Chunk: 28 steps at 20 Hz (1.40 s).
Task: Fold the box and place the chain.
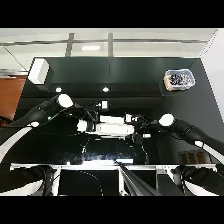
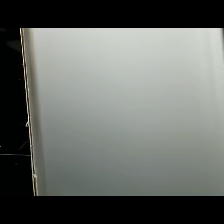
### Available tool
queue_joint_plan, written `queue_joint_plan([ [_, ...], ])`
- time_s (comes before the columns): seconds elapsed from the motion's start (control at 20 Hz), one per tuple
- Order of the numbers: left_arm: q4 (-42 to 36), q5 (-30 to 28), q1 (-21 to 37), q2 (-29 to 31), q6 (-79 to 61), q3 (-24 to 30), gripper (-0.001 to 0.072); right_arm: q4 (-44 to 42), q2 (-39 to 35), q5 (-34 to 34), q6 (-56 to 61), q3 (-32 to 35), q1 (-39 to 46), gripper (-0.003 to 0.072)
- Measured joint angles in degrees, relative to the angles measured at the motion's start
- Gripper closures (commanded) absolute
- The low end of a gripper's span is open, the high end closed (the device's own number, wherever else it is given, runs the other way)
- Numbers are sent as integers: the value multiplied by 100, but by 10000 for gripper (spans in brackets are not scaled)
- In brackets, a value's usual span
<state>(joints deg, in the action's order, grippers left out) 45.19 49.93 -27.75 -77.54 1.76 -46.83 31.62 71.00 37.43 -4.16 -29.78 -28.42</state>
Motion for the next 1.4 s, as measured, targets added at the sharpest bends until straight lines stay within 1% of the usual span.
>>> queue_joint_plan([
  [0.1, 2, 0, 0, 0, 0, 0, 679, 31, 0, -22, 26, 0, -11, 210],
  [0.15, 2, 2, 0, 0, 0, 0, 612, 42, 0, -26, 35, 0, -13, 210],
  [0.2, -15, -9, 0, 0, 17, 0, 414, 52, 0, -37, 37, 0, -20, 232],
  [0.25, -35, -4, 0, 11, 17, 0, 280, 55, 0, -46, 39, 0, -20, 257],
  [0.3, 9, 17, -4, 31, 20, 0, 238, 76, 0, -46, 39, 0, -20, 258],
  [0.35, 92, 15, 2, 83, 39, 0, 175, 98, 0, -44, 44, 0, -20, 258],
  [0.4, 195, 7, 17, 157, 116, 0, 127, 127, -2, -42, 48, 0, -20, 258],
  [0.5, 514, 26, 90, 378, 424, 0, 126, 170, -15, -24, 55, -7, -20, 258],
  [0.65, 1123, 243, 293, 802, 1174, 0, 134, 232, -24, -20, 57, -15, -20, 258],
  [0.7, 1290, 378, 361, 942, 1421, 0, 202, 249, -24, -20, 55, -15, -22, 257],
  [0.75, 1460, 522, 433, 1091, 1694, 0, 376, 262, -26, -20, 42, -15, -24, 258],
  [0.8, 1617, 684, 501, 1220, 1956, 0, 626, 267, -26, -20, 7, -15, -24, 258],
  [0.85, 1768, 879, 568, 1346, 2225, 0, 686, 273, -31, -17, -35, -15, -24, 258],
  [0.95, 1985, 1353, 695, 1561, 2787, 0, 687, 286, -31, -17, -107, -15, -24, 258],
  [1.05, 1923, 1858, 750, 1690, 3484, 33, 688, 291, -31, -17, -151, -15, -24, 258],
  [1.15, 1392, 2271, 651, 1759, 3912, 179, 688, 295, -28, -15, -181, -15, -24, 258],
  [1.2, 1036, 2317, 535, 1777, 4039, 297, 687, 297, -31, -15, -184, -15, -24, 258],
  [1.25, 662, 2240, 400, 1794, 4081, 426, 687, 297, -31, -15, -192, -15, -24, 259],
  [1.3, 271, 2048, 247, 1803, 4087, 560, 687, 299, -28, -15, -199, -15, -24, 350],
  [1.35, -129, 1729, 85, 1812, 4037, 695, 686, 299, -31, -15, -201, -15, -24, 454],
  [1.4, -485, 1296, -68, 1814, 3971, 815, 686, 299, -28, -13, -201, -15, -24, 450],
])
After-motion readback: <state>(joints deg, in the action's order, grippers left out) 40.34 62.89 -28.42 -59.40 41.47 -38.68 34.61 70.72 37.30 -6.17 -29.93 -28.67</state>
